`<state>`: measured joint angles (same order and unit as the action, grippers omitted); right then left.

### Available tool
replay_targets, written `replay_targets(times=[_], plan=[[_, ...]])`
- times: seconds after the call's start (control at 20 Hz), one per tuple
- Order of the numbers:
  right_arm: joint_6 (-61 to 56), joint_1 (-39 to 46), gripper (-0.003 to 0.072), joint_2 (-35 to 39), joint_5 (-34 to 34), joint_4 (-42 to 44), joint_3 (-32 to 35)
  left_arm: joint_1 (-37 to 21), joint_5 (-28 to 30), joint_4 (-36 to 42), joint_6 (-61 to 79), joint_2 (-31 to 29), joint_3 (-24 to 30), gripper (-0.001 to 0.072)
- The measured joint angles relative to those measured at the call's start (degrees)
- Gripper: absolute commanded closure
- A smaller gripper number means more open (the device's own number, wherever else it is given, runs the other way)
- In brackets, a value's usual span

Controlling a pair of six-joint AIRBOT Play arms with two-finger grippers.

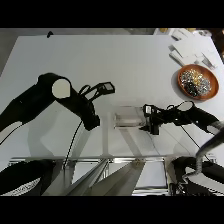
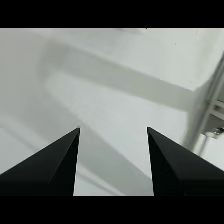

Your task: Fold the box and place the chain.

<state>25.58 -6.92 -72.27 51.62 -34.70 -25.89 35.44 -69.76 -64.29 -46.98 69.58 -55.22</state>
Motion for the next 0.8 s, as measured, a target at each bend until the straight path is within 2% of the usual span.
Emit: replay_targets(times=[0.1, 0.2, 0.25, 0.3, 0.5, 0.8], plan=[[0.0, 0.0, 0.0289, 0.0, 0.0, 0.0, 0.0, -1.1, 8.9, 6.0, 15.0, 1.1, 5.2, 0.0233], [0.0, 0.0, 0.0289, 0.0, 0.0, 0.0, 0.0, -1.7, 14.8, 12.2, 27.6, 3.7, 8.0, 0.0128], [0.0, 0.0, 0.0289, 0.0, 0.0, 0.0, 0.0, -1.9, 16.7, 15.3, 34.1, 5.4, 9.0, 0.0033], [0.0, 0.0, 0.0289, 0.0, 0.0, 0.0, 0.0, -2.0, 18.2, 18.1, 39.5, 6.9, 9.6, 0.0009], [0.0, 0.0, 0.0289, 0.0, 0.0, 0.0, 0.0, -2.1, 21.1, 28.1, 55.5, 12.0, 10.8, 0.0009], [0.0, 0.0, 0.0289, 0.0, 0.0, 0.0, 0.0, -1.9, 22.3, 33.9, 65.3, 15.4, 11.3, 0.0008]])
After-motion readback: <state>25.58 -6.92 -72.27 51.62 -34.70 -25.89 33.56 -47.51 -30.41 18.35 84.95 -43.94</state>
